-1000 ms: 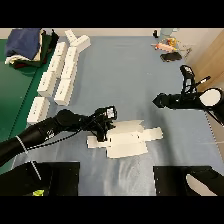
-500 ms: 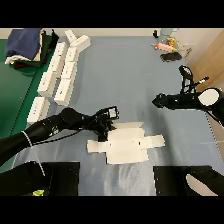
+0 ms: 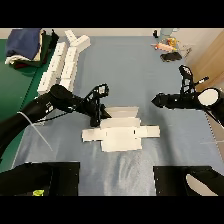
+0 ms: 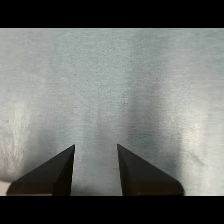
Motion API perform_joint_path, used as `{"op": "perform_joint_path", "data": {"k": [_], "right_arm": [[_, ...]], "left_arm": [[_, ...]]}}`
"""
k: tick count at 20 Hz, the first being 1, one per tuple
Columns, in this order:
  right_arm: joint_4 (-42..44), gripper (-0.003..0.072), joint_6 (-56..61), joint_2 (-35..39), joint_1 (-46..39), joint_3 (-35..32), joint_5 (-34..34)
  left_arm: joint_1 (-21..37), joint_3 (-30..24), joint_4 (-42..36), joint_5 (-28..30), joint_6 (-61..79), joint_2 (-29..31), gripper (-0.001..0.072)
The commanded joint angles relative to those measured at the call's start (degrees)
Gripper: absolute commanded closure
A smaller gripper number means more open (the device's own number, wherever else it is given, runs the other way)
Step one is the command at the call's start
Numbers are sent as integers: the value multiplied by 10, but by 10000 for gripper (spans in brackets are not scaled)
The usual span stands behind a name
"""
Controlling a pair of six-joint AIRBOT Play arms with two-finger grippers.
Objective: Fold the box.
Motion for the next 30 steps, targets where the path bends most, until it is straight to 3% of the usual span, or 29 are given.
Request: {"op": "perform_joint_path", "data": {"k": [1, 7, 9, 12, 18, 22, 30], "right_arm": [[7, 270, 0, 0, 0, 0, -5], [7, 269, 0, -1, 1, 0, -13], [7, 269, 0, -1, 1, 0, -16], [7, 269, 0, -1, 1, -4, -15], [7, 269, 0, -1, 1, -10, -19], [7, 269, 0, 0, 1, -10, -21], [9, 270, 0, 0, 1, -10, -29]], "left_arm": [[1, 15, -2, 59, 26, -24, 697], [-24, 12, -13, 71, 110, -16, 698], [-24, 12, -45, 112, 177, -12, 698], [-28, 6, -99, 120, 223, -11, 700], [-64, -57, -186, 195, 325, 26, 702], [-69, -91, -189, 199, 334, 26, 702], [-121, -147, -192, 305, 325, 17, 702]]}}
